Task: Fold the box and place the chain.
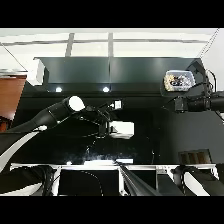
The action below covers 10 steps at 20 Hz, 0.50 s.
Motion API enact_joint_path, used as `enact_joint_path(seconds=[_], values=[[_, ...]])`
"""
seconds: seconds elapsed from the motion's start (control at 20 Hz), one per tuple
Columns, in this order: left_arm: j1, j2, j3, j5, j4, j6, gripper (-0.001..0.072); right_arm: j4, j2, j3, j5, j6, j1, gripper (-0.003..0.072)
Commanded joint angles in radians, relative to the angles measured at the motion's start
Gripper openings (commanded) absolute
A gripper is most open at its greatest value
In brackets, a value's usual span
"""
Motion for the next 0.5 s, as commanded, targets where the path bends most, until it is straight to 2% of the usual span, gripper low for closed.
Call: enact_joint_path(seconds=[0.0, 0.45], values=[[-0.008, -0.027, 0.004, -0.010, 0.000, -0.004, 0.0711, -0.007, 0.001, 0.000, -0.006, 0.000, 0.000, 0.0009], [-0.027, -0.028, 0.004, -0.005, 0.011, -0.005, 0.0711, -0.008, 0.001, 0.000, -0.006, 0.001, 0.000, 0.0009]])
